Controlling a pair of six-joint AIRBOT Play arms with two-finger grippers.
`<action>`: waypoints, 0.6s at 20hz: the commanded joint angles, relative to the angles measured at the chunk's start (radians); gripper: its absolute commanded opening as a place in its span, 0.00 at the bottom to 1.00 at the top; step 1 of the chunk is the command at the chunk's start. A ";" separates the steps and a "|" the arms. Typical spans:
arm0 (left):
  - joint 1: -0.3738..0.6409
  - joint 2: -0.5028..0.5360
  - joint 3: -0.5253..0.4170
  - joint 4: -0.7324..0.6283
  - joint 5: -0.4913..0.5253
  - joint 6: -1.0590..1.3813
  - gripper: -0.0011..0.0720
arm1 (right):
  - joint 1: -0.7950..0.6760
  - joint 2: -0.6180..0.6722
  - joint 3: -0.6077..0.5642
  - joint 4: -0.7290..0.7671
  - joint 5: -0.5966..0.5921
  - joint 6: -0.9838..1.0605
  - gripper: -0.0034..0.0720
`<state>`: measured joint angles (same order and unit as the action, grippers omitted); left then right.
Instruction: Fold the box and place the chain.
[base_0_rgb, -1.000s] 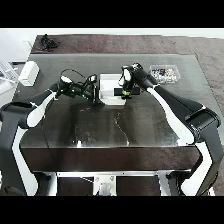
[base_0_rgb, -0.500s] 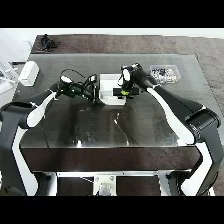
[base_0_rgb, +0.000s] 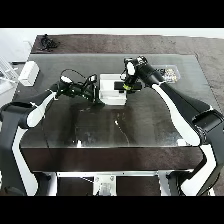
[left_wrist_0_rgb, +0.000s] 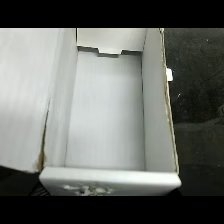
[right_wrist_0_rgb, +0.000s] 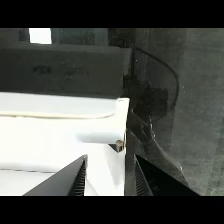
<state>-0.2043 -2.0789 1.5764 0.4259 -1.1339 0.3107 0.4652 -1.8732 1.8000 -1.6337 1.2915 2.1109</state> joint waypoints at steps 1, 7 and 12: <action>0.000 0.000 0.000 0.000 0.000 0.000 0.52 | 0.002 0.002 -0.013 0.002 0.001 -0.002 0.53; 0.000 0.000 0.000 0.000 0.000 0.000 0.52 | 0.003 -0.035 -0.024 0.027 -0.001 -0.002 0.45; 0.000 0.000 0.000 0.000 0.000 0.000 0.52 | 0.003 -0.069 -0.024 0.014 -0.001 -0.002 0.44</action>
